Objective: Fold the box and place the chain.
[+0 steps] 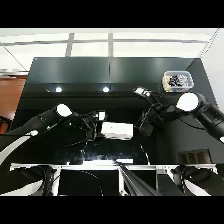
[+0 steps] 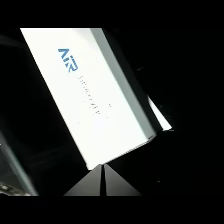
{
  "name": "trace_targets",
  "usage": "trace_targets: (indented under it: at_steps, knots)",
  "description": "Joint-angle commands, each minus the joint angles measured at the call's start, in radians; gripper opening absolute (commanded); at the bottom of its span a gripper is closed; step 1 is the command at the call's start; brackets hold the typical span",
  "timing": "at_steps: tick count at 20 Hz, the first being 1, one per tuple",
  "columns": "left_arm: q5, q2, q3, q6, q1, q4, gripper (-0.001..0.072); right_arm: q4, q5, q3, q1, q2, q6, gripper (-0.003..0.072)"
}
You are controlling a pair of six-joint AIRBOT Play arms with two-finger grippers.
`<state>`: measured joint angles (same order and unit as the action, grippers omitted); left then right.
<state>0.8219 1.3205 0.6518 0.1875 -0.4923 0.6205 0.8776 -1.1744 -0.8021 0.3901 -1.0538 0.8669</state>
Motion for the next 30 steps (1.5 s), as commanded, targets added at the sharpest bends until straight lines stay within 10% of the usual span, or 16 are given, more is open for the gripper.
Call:
trace_targets:
  at_steps: [1,5,18,26,30]
  knots:
    - [-0.002,0.001,0.001,0.000,-0.001,0.000,0.0469,-0.275,-0.020,0.081,-0.031,0.012,0.085,0.0009]
    - [-0.002,0.001,0.001,0.000,-0.001,0.000,0.0470,-0.589,0.166,0.187,0.021,-0.048,0.068,0.0010]
    - [-0.002,0.001,0.001,0.000,-0.001,0.000,0.0470,-0.528,0.328,0.186,0.092,-0.194,0.122,0.0010]
    - [-0.002,0.001,0.001,0.000,-0.001,-0.001,0.0470,-0.507,0.322,0.185,0.092,-0.204,0.122,0.0010]
    - [-0.002,0.001,0.001,-0.001,0.000,0.000,0.0470,-0.499,0.093,0.123,0.035,-0.174,0.098,0.0010]
